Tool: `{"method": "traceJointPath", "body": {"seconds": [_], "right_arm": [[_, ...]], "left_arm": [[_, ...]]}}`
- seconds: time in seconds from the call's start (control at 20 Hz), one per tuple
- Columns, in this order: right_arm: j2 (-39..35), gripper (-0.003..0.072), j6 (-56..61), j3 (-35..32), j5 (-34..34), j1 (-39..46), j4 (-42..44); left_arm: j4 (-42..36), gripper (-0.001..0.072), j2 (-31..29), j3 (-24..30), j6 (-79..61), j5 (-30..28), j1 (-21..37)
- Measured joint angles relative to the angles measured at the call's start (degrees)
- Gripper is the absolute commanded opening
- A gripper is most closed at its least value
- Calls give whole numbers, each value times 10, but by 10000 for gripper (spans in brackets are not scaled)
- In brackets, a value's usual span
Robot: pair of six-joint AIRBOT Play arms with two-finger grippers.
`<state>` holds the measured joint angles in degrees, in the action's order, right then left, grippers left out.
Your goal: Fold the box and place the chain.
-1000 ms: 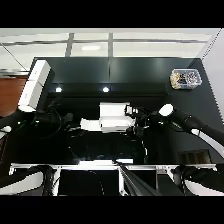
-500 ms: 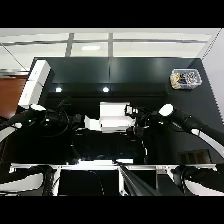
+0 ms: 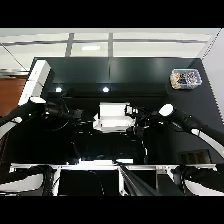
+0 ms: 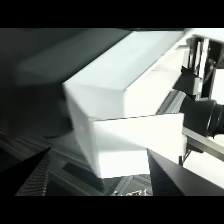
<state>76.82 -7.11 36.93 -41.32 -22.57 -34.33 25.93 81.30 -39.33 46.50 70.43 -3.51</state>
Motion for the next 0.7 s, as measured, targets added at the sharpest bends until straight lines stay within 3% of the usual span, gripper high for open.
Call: {"method": "traceJointPath", "body": {"seconds": [0.05, 0.15, 0.5, 0.7], "right_arm": [[0, 420, 0, 0, 0, 0, 0], [0, 420, 0, 0, 0, 0, 0], [0, 420, 0, 0, 0, 0, 0], [0, 420, 0, 0, 0, 0, 0]], "left_arm": [[0, 659, 0, -6, 0, 2, -9], [0, 491, 0, -17, 2, 2, -24], [10, 481, 0, -53, 13, 2, -64], [83, 481, 0, -93, 78, -10, -102]]}}
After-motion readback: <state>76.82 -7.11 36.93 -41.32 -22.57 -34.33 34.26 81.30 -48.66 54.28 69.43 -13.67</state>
